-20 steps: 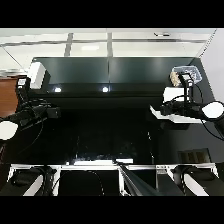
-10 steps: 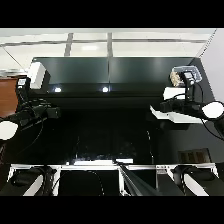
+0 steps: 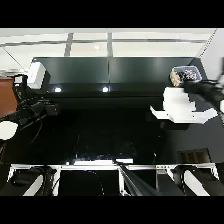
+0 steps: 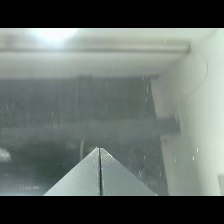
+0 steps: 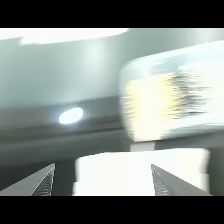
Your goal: Fold the box and place the chain.
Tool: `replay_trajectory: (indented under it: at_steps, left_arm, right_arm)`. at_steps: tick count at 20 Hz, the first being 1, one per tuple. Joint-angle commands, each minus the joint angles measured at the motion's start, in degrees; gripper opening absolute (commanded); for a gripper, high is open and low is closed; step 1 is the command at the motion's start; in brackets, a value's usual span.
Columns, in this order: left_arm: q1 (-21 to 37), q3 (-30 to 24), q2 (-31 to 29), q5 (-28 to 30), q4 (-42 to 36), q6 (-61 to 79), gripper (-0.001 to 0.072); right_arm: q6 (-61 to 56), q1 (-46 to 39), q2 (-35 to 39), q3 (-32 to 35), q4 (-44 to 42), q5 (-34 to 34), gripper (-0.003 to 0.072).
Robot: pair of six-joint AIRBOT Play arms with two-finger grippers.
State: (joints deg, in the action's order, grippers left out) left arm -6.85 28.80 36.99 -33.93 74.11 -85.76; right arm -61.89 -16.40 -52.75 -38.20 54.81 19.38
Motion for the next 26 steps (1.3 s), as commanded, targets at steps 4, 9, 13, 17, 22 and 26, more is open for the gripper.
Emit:
replay_trajectory:
  at_steps: [4, 9, 13, 17, 22, 26]
  left_arm:
    - [-0.02, 0.00, 0.17, 8.33, -4.74, 0.00, 0.0087]
    - [-0.02, 0.02, 4.26, 4.42, -7.15, -0.20, 0.0708]
    - [-0.02, 0.02, 5.95, -0.46, -7.13, -0.17, 0.0708]
    - [-0.02, 0.02, 5.99, -2.08, -7.10, -0.17, 0.0708]
    - [-0.02, 0.02, 5.99, -2.05, -7.10, -0.17, 0.0708]
    - [-0.02, 0.02, 5.99, -2.05, -7.13, -0.17, 0.0707]
  right_arm:
    - [1.03, -36.28, -12.02, -9.66, 4.09, 23.91, 0.0705]
    - [16.33, -38.86, -27.26, -17.33, 4.44, 51.58, 0.0705]
    - [15.21, -32.09, -33.29, -24.20, 10.05, 51.71, 0.0704]
    - [9.40, -28.63, -40.24, -34.14, 12.76, 57.66, 0.0590]
    - [9.94, -26.58, -40.87, -35.87, 13.16, 57.16, 0.0077]
    - [10.88, -23.93, -38.64, -35.82, 12.26, 63.28, 0.0016]
